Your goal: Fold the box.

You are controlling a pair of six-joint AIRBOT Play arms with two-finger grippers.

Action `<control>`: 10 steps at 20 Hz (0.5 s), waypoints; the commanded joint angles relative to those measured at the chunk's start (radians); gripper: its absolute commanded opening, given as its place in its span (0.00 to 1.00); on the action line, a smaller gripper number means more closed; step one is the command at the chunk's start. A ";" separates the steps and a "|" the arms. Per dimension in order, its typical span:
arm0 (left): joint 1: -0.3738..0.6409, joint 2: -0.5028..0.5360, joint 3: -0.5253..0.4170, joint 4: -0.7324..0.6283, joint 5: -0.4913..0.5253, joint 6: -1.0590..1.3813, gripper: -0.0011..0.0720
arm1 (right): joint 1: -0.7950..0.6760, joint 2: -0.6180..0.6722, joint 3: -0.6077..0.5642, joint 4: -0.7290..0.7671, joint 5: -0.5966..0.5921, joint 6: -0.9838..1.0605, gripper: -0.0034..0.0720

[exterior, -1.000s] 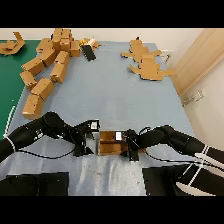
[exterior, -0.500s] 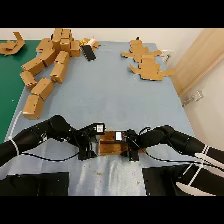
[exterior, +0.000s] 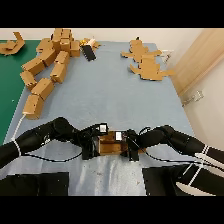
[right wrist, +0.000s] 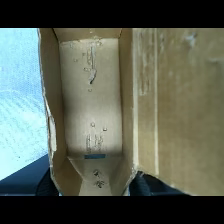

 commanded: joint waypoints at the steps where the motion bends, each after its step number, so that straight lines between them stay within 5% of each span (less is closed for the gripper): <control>1: -0.016 -0.001 0.000 -0.008 0.009 -0.001 0.97 | 0.000 0.000 0.000 0.000 0.000 0.000 0.66; 10: -0.048 -0.024 0.000 -0.008 0.044 -0.001 0.97 | 0.000 0.000 0.000 0.000 0.000 0.000 0.66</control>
